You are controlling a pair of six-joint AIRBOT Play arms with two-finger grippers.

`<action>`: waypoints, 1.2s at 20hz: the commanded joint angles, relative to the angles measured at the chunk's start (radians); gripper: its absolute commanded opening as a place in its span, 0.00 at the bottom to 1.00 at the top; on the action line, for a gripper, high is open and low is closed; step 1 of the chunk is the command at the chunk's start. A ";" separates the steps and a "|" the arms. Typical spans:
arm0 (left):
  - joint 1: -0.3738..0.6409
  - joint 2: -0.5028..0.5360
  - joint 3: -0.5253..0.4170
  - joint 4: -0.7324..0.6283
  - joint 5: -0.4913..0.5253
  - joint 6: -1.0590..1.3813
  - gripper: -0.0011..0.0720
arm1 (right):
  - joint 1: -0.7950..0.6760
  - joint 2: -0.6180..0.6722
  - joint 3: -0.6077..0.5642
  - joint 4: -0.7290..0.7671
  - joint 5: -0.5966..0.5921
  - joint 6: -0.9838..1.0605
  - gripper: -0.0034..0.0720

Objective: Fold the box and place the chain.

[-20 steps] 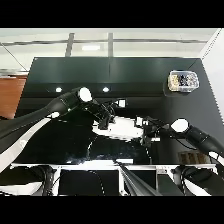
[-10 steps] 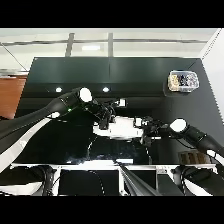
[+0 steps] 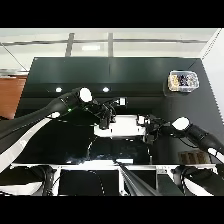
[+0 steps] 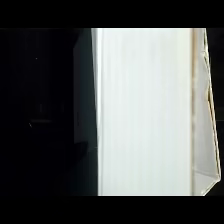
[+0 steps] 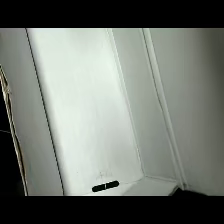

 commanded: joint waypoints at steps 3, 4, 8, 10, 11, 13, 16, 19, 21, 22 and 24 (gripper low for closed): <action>-0.001 -0.004 0.000 0.000 -0.006 0.001 0.06 | -0.013 -0.018 0.003 0.032 0.045 -0.048 0.99; -0.001 -0.005 0.000 0.000 -0.005 0.001 0.06 | -0.013 -0.018 0.003 0.032 0.045 -0.049 0.99; 0.000 -0.005 0.000 0.001 -0.005 0.001 0.06 | -0.012 -0.018 0.003 0.029 0.059 -0.060 0.98; -0.001 -0.005 0.000 0.001 -0.005 0.001 0.06 | -0.012 -0.018 0.003 0.000 0.066 -0.063 0.98; 0.000 -0.005 0.000 0.001 -0.006 0.001 0.06 | -0.013 -0.018 0.003 -0.023 0.066 -0.063 0.99; -0.001 -0.005 0.000 0.001 -0.007 0.001 0.06 | -0.012 -0.018 0.003 -0.017 0.066 -0.063 0.99; -0.001 -0.005 0.000 0.001 -0.006 0.001 0.06 | -0.013 -0.018 0.003 -0.012 0.064 -0.063 0.99; -0.001 -0.005 0.000 0.001 -0.008 0.001 0.06 | -0.015 -0.018 0.003 -0.011 0.057 -0.062 0.99; -0.001 -0.005 0.000 0.001 -0.008 0.001 0.06 | -0.015 -0.018 0.003 -0.012 0.059 -0.061 0.98; -0.001 -0.005 0.000 0.001 -0.008 0.001 0.06 | -0.015 -0.018 0.003 -0.012 0.059 -0.061 0.98; -0.001 -0.005 0.000 0.001 -0.008 0.001 0.06 | -0.015 -0.018 0.002 -0.012 0.059 -0.061 0.98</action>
